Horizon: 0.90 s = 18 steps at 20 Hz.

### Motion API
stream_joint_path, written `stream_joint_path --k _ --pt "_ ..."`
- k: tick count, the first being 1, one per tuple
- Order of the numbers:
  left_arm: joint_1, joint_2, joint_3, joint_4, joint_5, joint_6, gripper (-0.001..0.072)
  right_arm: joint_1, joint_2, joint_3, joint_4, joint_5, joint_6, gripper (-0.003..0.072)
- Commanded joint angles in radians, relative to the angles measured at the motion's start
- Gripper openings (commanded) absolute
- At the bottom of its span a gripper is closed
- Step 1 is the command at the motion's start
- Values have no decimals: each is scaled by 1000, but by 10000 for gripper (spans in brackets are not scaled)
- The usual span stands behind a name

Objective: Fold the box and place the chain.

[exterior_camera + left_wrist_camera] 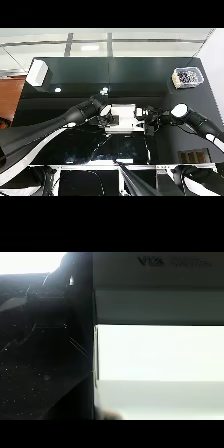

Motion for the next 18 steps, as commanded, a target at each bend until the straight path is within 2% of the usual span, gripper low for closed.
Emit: stream_joint_path --k 1,5,14,16,18 --pt "0 0 0 -3 0 18 29 3 5 1 21 24 3 189" --pt "0 0 0 -3 1 17 29 17 -7 1 170 26 2 189" --pt "0 0 0 -21 8 16 31 61 -56 1 174 17 3 187" --pt "0 0 0 -21 8 16 31 61 -56 1 174 15 3 9" --pt "0 0 0 -21 8 16 31 61 -56 1 174 2 4 322"
